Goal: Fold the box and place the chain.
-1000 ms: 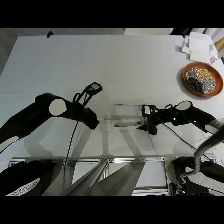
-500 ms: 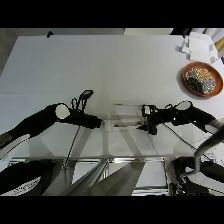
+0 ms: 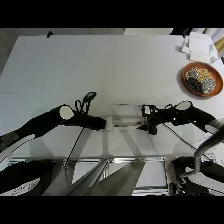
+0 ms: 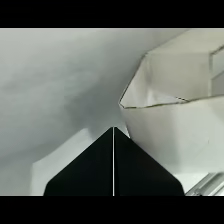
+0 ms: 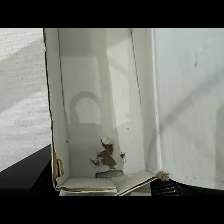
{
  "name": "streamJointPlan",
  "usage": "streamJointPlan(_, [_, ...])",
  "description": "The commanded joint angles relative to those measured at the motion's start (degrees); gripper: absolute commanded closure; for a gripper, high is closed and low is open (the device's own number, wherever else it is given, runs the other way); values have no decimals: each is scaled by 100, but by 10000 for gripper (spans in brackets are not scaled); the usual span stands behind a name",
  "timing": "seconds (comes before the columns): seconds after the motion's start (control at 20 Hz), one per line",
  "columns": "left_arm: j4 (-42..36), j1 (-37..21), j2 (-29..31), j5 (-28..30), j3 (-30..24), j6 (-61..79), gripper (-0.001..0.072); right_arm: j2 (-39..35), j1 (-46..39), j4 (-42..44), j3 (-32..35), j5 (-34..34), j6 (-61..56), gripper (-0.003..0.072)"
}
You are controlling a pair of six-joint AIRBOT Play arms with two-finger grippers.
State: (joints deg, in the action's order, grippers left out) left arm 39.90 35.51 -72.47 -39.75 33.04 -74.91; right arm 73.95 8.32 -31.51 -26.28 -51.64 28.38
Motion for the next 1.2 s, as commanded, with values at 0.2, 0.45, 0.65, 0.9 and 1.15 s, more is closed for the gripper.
streamJointPlan(0.2, [-433, 175, 199, 140, 157, 140, 699, -2, 0, 2, -2, -2, 0, 390])
streamJointPlan(0.45, [-647, 245, 201, 142, 199, 142, 560, -2, 0, 2, -2, -2, 0, 390])
streamJointPlan(0.65, [-649, 234, 234, 140, 199, 140, 560, -2, 0, 2, -2, -2, 0, 390])
streamJointPlan(0.9, [-669, 214, 407, 103, 197, 138, 542, -2, 0, 2, -2, -2, 0, 390])
streamJointPlan(1.15, [-798, 247, 367, 15, 199, -120, 418, -2, 0, 2, -2, -2, 2, 390])
